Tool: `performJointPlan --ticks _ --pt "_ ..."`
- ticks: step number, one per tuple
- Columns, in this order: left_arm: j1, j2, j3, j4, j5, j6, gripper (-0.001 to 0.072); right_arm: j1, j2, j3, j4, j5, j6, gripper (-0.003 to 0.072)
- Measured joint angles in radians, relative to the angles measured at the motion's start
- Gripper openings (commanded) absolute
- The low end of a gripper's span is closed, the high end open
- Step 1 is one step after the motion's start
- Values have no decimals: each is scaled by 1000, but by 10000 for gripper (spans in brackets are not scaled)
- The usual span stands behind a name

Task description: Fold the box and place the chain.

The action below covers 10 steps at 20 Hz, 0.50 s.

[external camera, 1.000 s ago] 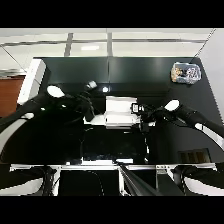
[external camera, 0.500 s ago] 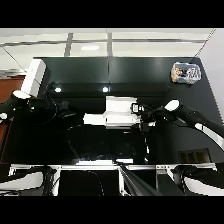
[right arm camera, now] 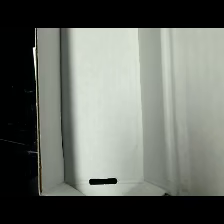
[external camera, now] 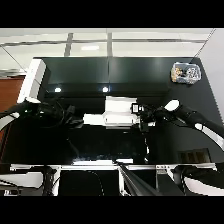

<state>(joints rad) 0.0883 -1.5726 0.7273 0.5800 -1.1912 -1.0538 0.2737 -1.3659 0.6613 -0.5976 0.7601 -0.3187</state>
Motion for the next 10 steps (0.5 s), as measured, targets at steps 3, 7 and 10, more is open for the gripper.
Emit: performJointPlan --ticks 3,7,10 --pt "-66 -10 0 -23 1 26 26 0 0 0 -1 0 0 459" --pt "-107 -16 0 -87 -3 104 25 0 0 0 -1 -1 0 458" --pt "-129 -18 14 -97 -3 131 25 0 0 0 -1 -1 1 458"
